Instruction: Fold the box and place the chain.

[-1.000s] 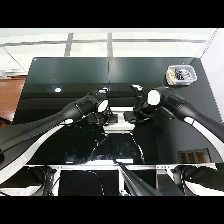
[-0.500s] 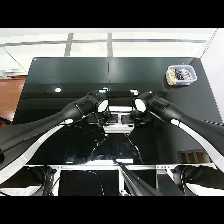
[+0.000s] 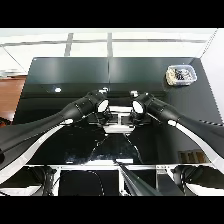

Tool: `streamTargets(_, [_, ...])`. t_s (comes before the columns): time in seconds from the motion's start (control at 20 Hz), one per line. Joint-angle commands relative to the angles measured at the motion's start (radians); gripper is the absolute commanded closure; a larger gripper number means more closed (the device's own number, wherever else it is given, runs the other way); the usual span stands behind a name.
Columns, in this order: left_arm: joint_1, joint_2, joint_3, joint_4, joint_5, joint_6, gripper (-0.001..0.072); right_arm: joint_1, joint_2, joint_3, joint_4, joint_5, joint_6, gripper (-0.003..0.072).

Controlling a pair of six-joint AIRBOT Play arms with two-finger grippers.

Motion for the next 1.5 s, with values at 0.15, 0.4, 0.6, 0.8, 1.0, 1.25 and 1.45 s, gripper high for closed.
streamTargets(0.15, [0.001, 0.0, 0.0, -0.004, 0.002, -0.005, 0.0684, 0.0, 0.0, 0.001, 0.02, -0.006, 0.008, 0.067])
streamTargets(0.4, [0.001, 0.0, 0.0, -0.001, 0.002, -0.005, 0.0685, 0.0, 0.017, 0.001, 0.028, 0.013, 0.006, 0.0361])
streamTargets(0.6, [0.001, 0.0, 0.0, 0.0, 0.005, -0.005, 0.0685, 0.0, 0.136, 0.013, 0.039, 0.101, -0.107, 0.0361])
streamTargets(0.8, [0.001, 0.0, 0.0, 0.0, 0.005, -0.005, 0.0685, -0.028, 0.37, 0.018, -0.101, 0.204, -0.14, 0.0361])
streamTargets(1.0, [0.001, 0.0, 0.0, 0.0, 0.007, -0.005, 0.0685, -0.124, 0.461, 0.006, -0.669, 0.18, -0.14, 0.0362])
streamTargets(1.25, [0.001, 0.0, 0.0, 0.0, 0.008, -0.005, 0.0685, -0.495, 0.402, -0.071, -0.519, -0.427, -0.113, -0.0022])
streamTargets(1.45, [0.002, 0.0, 0.0, 0.0, 0.008, -0.003, 0.0685, -0.704, 0.164, 0.112, -0.154, -0.438, -0.112, -0.0019])
